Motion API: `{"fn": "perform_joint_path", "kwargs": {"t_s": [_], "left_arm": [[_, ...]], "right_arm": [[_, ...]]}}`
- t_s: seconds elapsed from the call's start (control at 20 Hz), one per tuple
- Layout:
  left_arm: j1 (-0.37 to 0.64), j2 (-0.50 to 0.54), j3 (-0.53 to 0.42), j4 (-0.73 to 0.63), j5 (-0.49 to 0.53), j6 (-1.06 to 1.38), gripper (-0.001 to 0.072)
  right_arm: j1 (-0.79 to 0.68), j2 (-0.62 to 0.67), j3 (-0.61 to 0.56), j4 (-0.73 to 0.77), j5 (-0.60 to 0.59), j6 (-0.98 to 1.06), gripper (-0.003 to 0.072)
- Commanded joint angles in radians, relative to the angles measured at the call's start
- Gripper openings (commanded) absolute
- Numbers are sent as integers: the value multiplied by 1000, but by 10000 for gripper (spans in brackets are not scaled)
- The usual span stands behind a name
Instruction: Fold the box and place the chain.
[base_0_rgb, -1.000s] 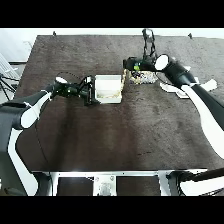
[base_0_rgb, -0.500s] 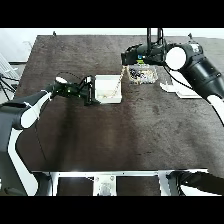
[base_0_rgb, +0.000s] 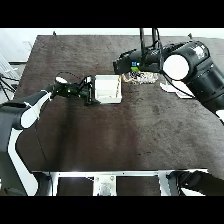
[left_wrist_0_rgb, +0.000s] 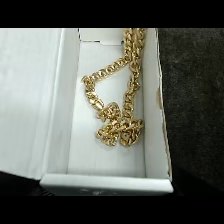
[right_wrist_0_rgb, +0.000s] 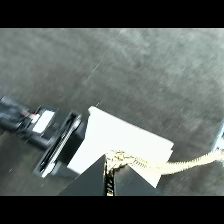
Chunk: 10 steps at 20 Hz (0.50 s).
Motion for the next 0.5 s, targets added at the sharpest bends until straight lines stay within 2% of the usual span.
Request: {"fn": "perform_joint_path", "kwargs": {"t_s": [0.0,0.2,0.45], "left_arm": [[0,0,1,0,0,0,467],[0,0,1,0,0,0,467],[0,0,1,0,0,0,467]], "right_arm": [[53,4,1,-63,56,87,11],[108,2,1,-65,40,134,11],[152,-18,0,-64,-77,195,11]]}}
